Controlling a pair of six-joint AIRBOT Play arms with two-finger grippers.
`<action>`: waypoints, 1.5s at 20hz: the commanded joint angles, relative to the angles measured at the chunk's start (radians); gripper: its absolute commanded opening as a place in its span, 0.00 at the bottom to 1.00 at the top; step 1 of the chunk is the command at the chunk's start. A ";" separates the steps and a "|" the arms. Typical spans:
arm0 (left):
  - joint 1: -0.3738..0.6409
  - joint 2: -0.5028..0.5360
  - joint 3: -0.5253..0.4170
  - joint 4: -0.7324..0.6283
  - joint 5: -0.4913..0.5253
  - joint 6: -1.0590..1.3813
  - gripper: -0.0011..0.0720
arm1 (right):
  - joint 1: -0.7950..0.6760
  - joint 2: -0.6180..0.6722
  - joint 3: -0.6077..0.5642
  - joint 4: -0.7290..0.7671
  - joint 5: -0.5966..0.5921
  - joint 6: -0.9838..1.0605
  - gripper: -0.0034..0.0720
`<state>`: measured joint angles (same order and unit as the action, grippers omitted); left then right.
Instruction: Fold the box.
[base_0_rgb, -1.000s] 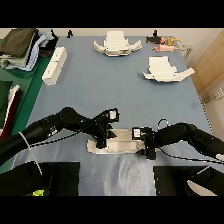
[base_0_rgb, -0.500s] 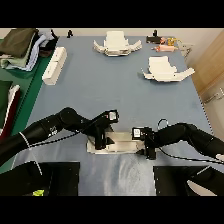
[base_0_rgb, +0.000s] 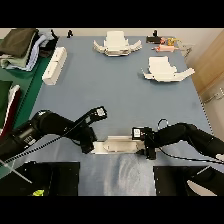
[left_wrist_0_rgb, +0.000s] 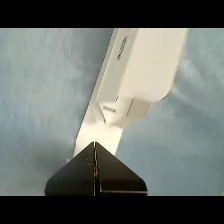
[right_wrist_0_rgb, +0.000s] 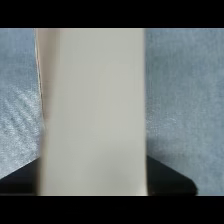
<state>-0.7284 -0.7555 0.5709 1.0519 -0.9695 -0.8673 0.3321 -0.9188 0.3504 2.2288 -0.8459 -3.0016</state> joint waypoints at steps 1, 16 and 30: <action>-0.002 0.070 0.000 0.004 -0.154 -0.289 0.03 | 0.000 0.000 0.000 -0.001 -0.001 0.000 0.72; -0.127 -0.235 0.102 -0.391 0.237 -0.292 0.03 | 0.000 0.000 0.000 -0.017 0.000 0.000 0.72; -0.042 -0.416 0.103 -0.354 0.383 -0.304 0.03 | 0.000 0.000 0.000 -0.018 -0.001 0.000 0.72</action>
